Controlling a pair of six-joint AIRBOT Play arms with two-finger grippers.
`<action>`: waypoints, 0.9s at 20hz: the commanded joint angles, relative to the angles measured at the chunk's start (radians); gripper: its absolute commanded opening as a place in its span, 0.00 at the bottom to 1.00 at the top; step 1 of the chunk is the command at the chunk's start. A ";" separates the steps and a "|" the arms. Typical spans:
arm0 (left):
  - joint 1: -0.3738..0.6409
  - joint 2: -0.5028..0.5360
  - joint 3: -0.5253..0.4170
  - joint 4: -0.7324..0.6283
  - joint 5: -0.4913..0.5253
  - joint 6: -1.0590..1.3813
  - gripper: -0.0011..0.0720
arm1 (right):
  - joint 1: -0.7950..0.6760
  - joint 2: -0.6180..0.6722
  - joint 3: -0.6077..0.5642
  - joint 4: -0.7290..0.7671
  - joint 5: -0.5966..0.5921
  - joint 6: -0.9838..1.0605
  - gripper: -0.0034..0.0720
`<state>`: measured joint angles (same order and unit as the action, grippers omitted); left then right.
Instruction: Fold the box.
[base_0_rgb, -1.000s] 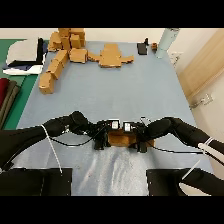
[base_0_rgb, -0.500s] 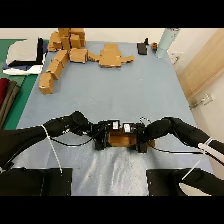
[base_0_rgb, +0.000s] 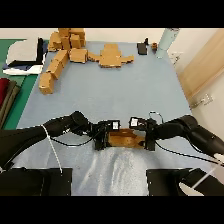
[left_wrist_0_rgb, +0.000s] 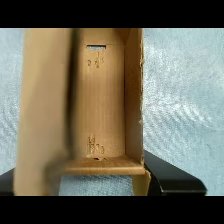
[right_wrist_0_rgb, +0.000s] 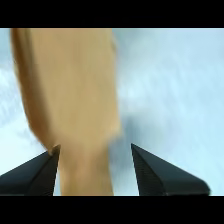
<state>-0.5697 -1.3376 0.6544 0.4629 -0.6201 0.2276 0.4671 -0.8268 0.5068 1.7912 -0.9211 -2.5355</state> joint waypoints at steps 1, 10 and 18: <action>0.000 0.001 0.001 0.001 0.000 0.000 0.65 | 0.000 0.147 0.001 -0.092 -0.108 0.122 0.99; 0.000 0.001 0.001 0.000 0.000 0.000 0.65 | 0.002 0.316 0.001 0.240 -0.414 0.315 0.99; 0.000 0.002 0.001 0.001 0.000 -0.027 0.65 | 0.002 0.316 0.001 0.382 -0.237 0.981 0.99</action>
